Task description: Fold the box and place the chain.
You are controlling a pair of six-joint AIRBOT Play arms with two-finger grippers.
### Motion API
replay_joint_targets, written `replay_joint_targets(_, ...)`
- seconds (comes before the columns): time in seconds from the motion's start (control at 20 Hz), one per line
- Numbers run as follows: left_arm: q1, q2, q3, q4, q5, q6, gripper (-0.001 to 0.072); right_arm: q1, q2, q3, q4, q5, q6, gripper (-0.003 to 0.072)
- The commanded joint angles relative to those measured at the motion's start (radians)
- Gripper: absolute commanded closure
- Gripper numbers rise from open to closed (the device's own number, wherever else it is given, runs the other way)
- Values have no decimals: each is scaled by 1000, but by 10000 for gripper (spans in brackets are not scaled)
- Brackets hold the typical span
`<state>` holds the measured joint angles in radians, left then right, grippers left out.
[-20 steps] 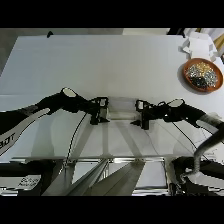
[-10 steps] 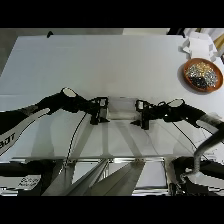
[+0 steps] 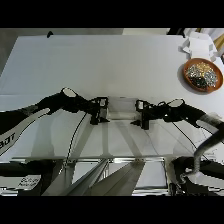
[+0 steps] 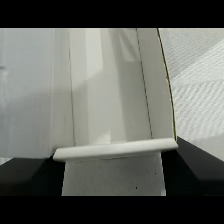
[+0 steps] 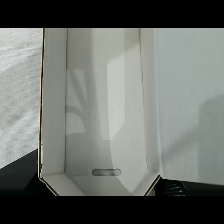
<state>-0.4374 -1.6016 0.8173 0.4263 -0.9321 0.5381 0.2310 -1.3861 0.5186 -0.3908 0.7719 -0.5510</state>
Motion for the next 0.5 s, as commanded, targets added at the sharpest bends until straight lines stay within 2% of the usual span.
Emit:
replay_joint_targets(0.0, -1, -1, 0, 0, 1, 0, 556, 0, 0, 1, 2, -2, 0, 289)
replay_joint_targets(0.05, -1, -1, 0, 0, 1, 0, 556, 0, 0, 1, 2, -2, 0, 288)
replay_joint_targets(0.1, -1, -1, 0, 0, 1, 0, 556, 0, 1, 1, 2, 1, 0, 212)
replay_joint_targets(0.15, -1, -1, 0, 0, 1, 0, 556, 0, 5, 1, -4, 4, 5, -34)
replay_joint_targets(0.3, -1, -1, 0, 0, 1, 0, 556, -9, 50, 1, -47, 15, 35, -21)
replay_joint_targets(0.45, -1, -1, 0, 0, 1, 0, 556, -61, 121, 1, -177, 61, 199, -21)
